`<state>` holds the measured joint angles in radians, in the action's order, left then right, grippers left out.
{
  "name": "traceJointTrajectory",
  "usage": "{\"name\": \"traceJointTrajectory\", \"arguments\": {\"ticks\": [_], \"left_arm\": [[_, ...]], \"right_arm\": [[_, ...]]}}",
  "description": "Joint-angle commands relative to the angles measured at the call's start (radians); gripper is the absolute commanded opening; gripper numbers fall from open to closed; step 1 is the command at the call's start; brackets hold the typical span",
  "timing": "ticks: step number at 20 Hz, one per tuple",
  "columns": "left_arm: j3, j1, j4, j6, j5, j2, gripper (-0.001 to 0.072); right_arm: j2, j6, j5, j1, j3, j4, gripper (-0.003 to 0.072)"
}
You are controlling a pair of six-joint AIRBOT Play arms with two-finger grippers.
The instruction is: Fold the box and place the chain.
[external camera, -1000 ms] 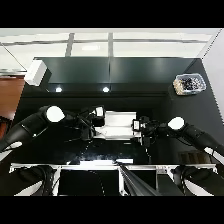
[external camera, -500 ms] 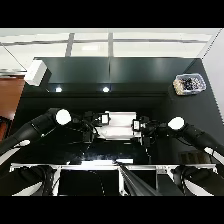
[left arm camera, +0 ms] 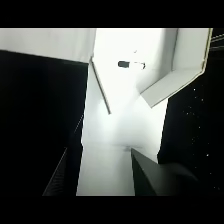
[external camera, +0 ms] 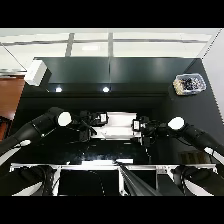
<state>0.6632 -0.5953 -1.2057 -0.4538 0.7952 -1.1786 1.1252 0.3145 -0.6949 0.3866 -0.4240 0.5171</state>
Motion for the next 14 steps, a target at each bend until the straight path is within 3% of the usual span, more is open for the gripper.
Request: {"name": "traceJointTrajectory", "arguments": {"ticks": [1, 4, 14], "left_arm": [[0.0, -0.001, 0.047, -0.022, -0.009, 0.0, 0.0469], [0.0, -0.001, 0.122, -0.003, -0.015, -0.001, 0.0469], [-0.001, -0.084, 0.13, 0.036, -0.07, -0.003, 0.0468]], "right_arm": [[0.0, 0.0, 0.0, 0.001, -0.001, 0.0, 0.0416], [0.0, 0.0, 0.0, 0.001, -0.001, 0.0, 0.0416], [0.0, 0.0, 0.0, 0.001, -0.001, 0.0, 0.0416]]}}
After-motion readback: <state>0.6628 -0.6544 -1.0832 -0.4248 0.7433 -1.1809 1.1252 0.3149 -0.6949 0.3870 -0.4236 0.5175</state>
